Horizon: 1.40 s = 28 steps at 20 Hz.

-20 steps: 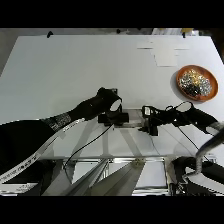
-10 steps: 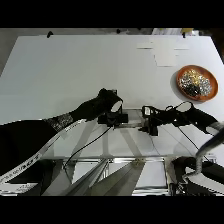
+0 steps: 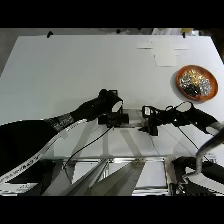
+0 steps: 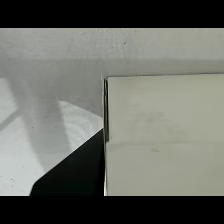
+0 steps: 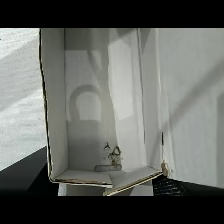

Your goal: Fold the box and place the chain.

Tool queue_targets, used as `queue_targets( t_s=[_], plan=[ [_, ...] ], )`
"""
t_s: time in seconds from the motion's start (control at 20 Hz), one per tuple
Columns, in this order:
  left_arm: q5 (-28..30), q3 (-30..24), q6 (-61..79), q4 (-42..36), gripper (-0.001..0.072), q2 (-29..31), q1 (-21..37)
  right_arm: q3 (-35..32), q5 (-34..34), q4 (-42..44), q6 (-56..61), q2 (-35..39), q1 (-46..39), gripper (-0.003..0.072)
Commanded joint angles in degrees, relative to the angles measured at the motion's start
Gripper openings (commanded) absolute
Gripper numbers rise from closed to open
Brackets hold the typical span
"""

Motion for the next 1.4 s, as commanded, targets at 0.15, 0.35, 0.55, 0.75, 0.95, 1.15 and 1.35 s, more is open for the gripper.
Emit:
queue_targets(
  t_s=[0.15,0.35,0.55,0.75,0.95,1.15,1.35],
  plan=[
    [-2.99,0.76,2.95,0.63,0.0113,0.02,0.24,0.02,0.02,0.02,0.00,0.04,0.00,0.0366],
    [-3.74,2.84,4.94,0.37,0.0113,-0.17,1.03,0.02,0.02,0.02,0.00,0.04,0.00,0.0366],
    [-3.80,2.84,4.92,0.20,0.0113,-0.37,1.38,0.02,0.02,0.02,0.00,0.04,0.00,0.0366],
    [-3.28,2.84,4.90,-2.10,0.0101,-1.86,1.11,0.02,0.02,0.04,0.00,0.04,0.00,0.0366],
    [-3.30,2.84,4.87,-1.95,0.0000,-2.38,0.70,0.02,0.02,0.02,0.00,0.04,0.00,0.0366],
    [-3.32,2.84,4.70,-2.01,0.0070,-2.36,0.70,0.02,0.02,0.04,0.00,0.04,0.00,0.0366],
    [-6.25,2.84,5.42,-1.88,0.0377,-0.59,1.14,0.00,0.00,0.00,0.00,0.04,0.00,0.0366]
  ],
)
